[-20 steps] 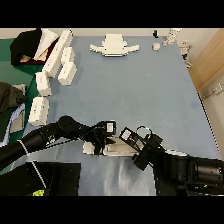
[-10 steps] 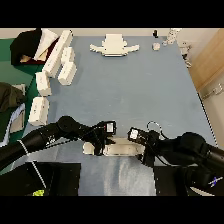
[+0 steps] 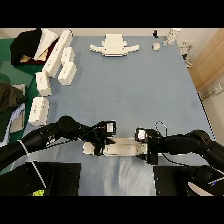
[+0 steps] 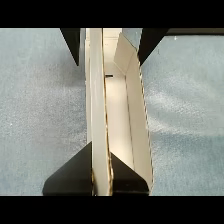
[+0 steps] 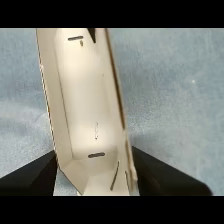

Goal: Fold the box.

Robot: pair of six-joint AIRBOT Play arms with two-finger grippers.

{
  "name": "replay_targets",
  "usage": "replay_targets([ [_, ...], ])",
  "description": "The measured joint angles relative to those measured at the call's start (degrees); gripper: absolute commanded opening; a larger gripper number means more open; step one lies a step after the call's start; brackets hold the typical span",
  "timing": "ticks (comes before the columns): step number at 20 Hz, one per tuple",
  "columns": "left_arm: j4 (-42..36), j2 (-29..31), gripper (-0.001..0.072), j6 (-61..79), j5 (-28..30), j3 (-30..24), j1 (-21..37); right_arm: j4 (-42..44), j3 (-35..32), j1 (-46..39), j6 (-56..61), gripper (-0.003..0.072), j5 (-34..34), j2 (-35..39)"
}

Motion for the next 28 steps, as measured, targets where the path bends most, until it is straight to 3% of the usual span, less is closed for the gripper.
replay_targets([
  [14, 0.0, 0.0, 0.0014, 0.0, 0.0, 0.0, 0.0, 8.7, -1.8, -3.8, -14.5, 0.0705, 1.2, -6.5],
  [28, 0.0, 0.0, 0.0014, 0.0, 0.0, 0.0, 0.0, 11.1, -2.4, -4.3, -16.7, 0.0705, 3.6, -10.1],
])
